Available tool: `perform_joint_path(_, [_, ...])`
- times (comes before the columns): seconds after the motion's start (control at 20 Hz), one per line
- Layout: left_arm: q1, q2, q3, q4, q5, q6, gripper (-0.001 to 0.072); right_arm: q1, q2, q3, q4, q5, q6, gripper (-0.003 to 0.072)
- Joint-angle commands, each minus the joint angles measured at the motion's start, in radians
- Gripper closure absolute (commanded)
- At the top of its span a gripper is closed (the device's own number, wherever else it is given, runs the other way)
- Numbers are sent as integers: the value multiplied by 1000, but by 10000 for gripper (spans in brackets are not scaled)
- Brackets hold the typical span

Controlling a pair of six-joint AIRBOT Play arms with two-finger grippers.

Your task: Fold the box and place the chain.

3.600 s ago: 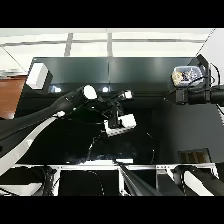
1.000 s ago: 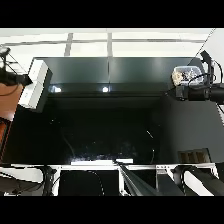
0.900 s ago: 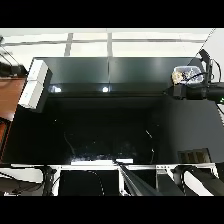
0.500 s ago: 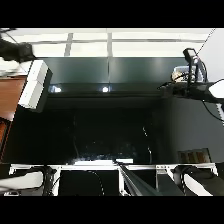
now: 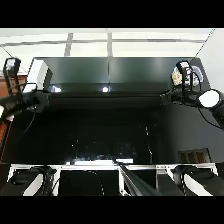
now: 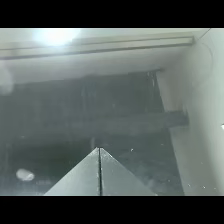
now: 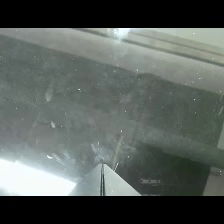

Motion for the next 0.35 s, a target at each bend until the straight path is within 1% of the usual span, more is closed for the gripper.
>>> perform_joint_path(0.0, [19, 106, -79, 6, 52, 1, 679, 1, 0, -4, -13, -1, 4, 675])
perform_joint_path(0.3, [18, 98, -79, 5, 52, 1, 679, 1, 0, -4, -13, -1, 4, 675])
